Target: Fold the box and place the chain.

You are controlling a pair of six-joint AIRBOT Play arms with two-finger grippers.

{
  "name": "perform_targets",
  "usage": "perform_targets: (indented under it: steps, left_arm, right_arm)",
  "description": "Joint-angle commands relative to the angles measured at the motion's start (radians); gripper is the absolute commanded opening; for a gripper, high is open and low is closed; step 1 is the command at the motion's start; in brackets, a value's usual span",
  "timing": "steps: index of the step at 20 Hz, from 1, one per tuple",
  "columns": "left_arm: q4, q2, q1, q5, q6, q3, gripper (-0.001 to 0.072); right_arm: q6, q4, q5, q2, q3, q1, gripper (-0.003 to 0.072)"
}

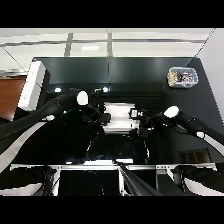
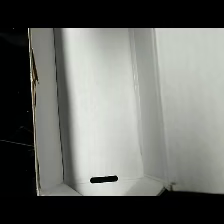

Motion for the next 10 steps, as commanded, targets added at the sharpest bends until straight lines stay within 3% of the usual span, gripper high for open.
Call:
perform_targets:
  steps: [1, 6, 10]
  left_arm:
    - [0.153, -0.021, -0.054, -0.035, -0.138, 0.051, 0.0397]
    - [0.290, -0.101, -0.141, -0.160, -0.314, 0.161, 0.0397]
    - [0.277, -0.106, -0.150, -0.100, -0.413, 0.164, 0.0396]
  right_arm:
    - [-0.001, 0.000, 0.002, 0.000, 0.001, 0.000, 0.0241]
    - [-0.001, 0.000, 0.002, 0.000, 0.001, 0.000, 0.0241]
    - [-0.001, 0.000, 0.002, 0.000, 0.001, 0.000, 0.0241]
